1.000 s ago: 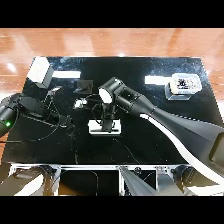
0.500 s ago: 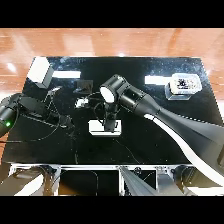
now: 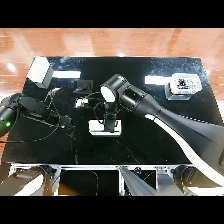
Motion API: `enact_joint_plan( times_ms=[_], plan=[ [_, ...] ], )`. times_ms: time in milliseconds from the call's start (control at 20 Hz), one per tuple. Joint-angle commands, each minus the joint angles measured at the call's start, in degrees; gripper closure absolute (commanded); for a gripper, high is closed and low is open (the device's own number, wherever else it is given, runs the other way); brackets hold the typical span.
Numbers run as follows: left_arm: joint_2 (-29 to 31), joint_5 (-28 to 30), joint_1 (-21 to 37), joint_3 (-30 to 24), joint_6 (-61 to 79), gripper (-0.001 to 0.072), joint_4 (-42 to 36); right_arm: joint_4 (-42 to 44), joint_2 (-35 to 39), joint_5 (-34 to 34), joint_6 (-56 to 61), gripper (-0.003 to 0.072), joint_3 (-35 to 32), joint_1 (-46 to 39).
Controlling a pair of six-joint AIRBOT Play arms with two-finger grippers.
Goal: Fold the box and place the chain.
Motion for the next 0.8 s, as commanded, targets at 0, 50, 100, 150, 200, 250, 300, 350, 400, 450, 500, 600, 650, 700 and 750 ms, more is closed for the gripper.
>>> enact_joint_plan(
  times_ms=[0, 50, 100, 150, 200, 250, 300, 350, 400, 450, 500, 600, 650, 700, 750],
  plan=[
    [0.0, -0.1, 0.0, 0.0, 0.0, 0.0199, 0.0, 1.7, 0.0, -0.2, 0.0, 0.0448, -0.9, 0.2],
    [0.0, -0.1, 0.0, 0.0, 0.0, 0.0199, 0.0, 1.8, 0.0, -0.4, 0.0, 0.0448, -1.4, 0.2],
    [0.0, -0.1, 0.0, 0.0, 0.0, 0.0199, 0.0, 1.8, 0.0, -0.5, 0.0, 0.0448, -2.0, 0.3],
    [0.0, -0.1, 0.0, 0.0, 0.0, 0.0199, 0.0, 1.7, 0.0, -0.6, 0.0, 0.0448, -2.4, 0.3],
    [0.0, -0.1, 0.0, 0.0, 0.0, 0.0199, 0.0, 1.6, 0.0, -0.8, 0.0, 0.0449, -2.5, 0.2],
    [0.0, -0.1, 0.0, 0.0, 0.0, 0.0199, 0.0, 1.4, 0.0, -1.1, 0.0, 0.0449, -2.5, 0.2],
    [0.0, -0.1, 0.0, 0.0, 0.0, 0.0199, 0.0, 1.4, 0.0, -1.5, 0.0, 0.0449, -2.5, 0.2],
    [0.0, -0.1, 0.0, 0.0, 0.0, 0.0199, 0.0, 1.3, 0.0, -1.8, 0.0, 0.0449, -2.5, 0.2],
    [0.0, -0.1, 0.0, 0.0, 0.0, 0.0199, 0.0, 1.2, 0.0, -2.1, 0.0, 0.0449, -2.5, 0.2],
    [0.0, -0.1, 0.0, 0.0, 0.0, 0.0199, 0.0, 0.7, 0.0, -2.3, 0.0, 0.0449, -2.5, 0.2],
    [0.0, -0.1, 0.0, 0.0, 0.0, 0.0199, 0.0, -0.4, 0.0, -2.3, 0.0, 0.0449, -2.5, 0.2],
    [0.0, -0.1, 0.0, 0.0, 0.0, 0.0199, 0.0, -1.9, 0.2, -2.3, 0.0, 0.0448, -2.4, 0.2],
    [0.0, -0.1, 0.0, 0.0, 0.0, 0.0199, 0.0, -2.1, 0.3, -2.3, 0.0, 0.0447, -2.4, 0.2],
    [0.0, -0.1, 0.0, 0.0, 0.0, 0.0199, 0.0, -2.0, 0.5, -2.3, 0.0, 0.0441, -2.4, 0.2],
    [0.0, -0.1, 0.0, 0.0, 0.0, 0.0199, 0.0, -2.1, 0.7, -2.3, 0.1, 0.0337, -2.4, 0.2]
  ],
)
